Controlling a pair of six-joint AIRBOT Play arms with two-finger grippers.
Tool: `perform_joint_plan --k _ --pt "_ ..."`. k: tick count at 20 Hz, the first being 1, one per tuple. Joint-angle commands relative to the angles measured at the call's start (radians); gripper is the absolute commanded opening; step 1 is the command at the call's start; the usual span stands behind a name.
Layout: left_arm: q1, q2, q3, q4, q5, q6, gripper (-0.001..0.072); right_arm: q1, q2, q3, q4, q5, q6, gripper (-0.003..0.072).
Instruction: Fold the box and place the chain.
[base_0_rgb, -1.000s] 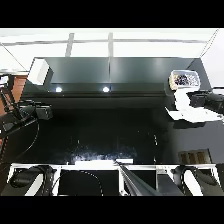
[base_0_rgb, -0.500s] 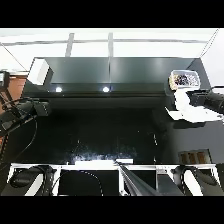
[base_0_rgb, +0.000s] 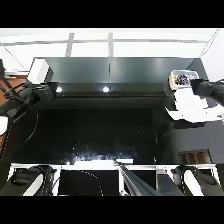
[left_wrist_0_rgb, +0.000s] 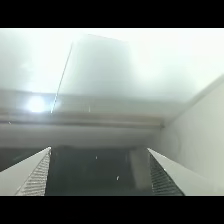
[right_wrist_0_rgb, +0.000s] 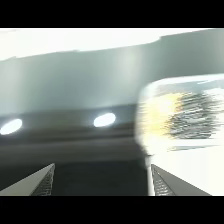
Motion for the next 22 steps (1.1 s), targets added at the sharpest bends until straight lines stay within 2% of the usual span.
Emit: perform_joint_plan --k 1,2,4,8,10,12,13,17,21,22 --pt "-0.013 -0.058 0.024 -0.008 -0.074 0.126 0.0709 -0.134 -0.103 0.093 -0.477 -0.147 0.396 0.072" --pt "-0.013 -0.065 0.024 0.002 -0.092 0.141 0.0709 -0.221 -0.179 0.161 -0.562 -0.107 0.533 0.072" --pt "-0.014 -0.072 0.024 0.013 -0.113 0.151 0.071 -0.402 -0.362 0.326 -0.54 0.028 0.602 0.072" --pt "-0.014 -0.072 0.024 0.013 -0.13 0.151 0.0709 -0.622 -0.743 0.695 -0.508 0.496 0.518 0.072" --pt "-0.014 -0.072 0.024 0.009 -0.14 0.151 0.0709 -0.678 -0.923 0.882 -0.412 0.706 0.443 0.072" --pt "-0.014 -0.072 0.024 0.008 -0.159 0.151 0.0709 -0.687 -1.077 1.038 -0.25 0.9 0.307 0.072" --pt "-0.014 -0.072 0.024 -0.009 -0.178 0.151 0.0706 -0.676 -1.135 1.094 -0.211 0.965 0.267 0.0689" --pt "-0.014 -0.072 0.024 -0.016 -0.26 0.152 0.0703 -0.593 -1.289 1.229 -0.237 1.022 0.248 0.068" --pt "-0.014 -0.072 0.024 -0.02 -0.262 0.151 0.0703 -0.542 -1.328 1.251 -0.229 1.101 0.25 0.068" --pt "-0.014 -0.072 0.024 -0.019 -0.262 0.151 0.0703 -0.536 -1.328 1.251 -0.228 1.115 0.258 0.0616"
